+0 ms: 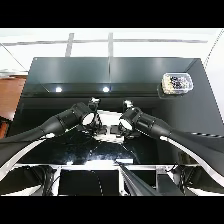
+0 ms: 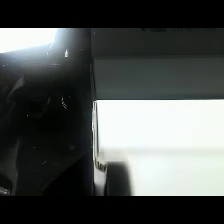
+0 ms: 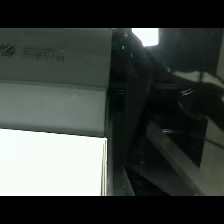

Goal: Fold the box and place the chain.

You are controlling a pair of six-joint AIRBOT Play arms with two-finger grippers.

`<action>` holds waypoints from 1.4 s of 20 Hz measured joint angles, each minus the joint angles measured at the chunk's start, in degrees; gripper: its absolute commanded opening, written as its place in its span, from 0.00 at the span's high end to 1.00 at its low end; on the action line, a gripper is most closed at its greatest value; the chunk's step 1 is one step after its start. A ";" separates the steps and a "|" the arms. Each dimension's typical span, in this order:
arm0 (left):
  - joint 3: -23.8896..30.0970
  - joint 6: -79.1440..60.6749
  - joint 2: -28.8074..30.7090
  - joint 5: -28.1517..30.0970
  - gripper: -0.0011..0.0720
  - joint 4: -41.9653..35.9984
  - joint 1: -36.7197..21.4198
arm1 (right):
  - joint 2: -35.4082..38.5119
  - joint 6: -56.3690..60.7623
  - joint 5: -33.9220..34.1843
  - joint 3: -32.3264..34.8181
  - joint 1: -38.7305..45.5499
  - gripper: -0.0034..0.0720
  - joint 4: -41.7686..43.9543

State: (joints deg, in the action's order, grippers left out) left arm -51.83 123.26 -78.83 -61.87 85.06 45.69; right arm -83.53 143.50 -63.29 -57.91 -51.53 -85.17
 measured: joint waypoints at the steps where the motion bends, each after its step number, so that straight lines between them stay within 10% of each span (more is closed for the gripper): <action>1: 0.00 0.02 0.00 0.00 0.95 0.00 0.00 | 0.13 -0.11 -0.22 0.02 0.00 0.52 0.04; 6: 0.00 0.13 0.00 0.09 0.95 0.00 0.00 | 0.70 -0.37 -0.79 0.02 0.00 0.56 0.02; 8: 0.00 0.13 0.00 0.04 0.95 -0.02 0.00 | 0.79 -0.37 -0.79 0.02 0.00 0.87 -0.13; 14: 0.00 0.35 0.00 -0.02 0.95 -0.28 0.00 | 0.81 -0.13 -0.61 0.02 0.02 0.92 -0.63; 15: 0.00 0.33 0.00 -0.02 0.95 -0.26 0.00 | 0.81 -0.13 -0.61 0.02 0.00 0.90 -0.70; 17: 0.00 -0.11 -0.02 -0.02 0.95 0.02 0.00 | 0.85 -0.37 -0.59 0.00 0.00 0.35 -0.98; 28: 0.00 0.13 -0.02 -0.11 0.95 0.00 0.00 | 11.76 -7.19 -6.08 0.02 3.93 0.35 -2.99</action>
State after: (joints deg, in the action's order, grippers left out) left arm -51.83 123.39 -78.85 -61.98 85.06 45.69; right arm -71.77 136.31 -69.36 -57.89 -47.59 -88.16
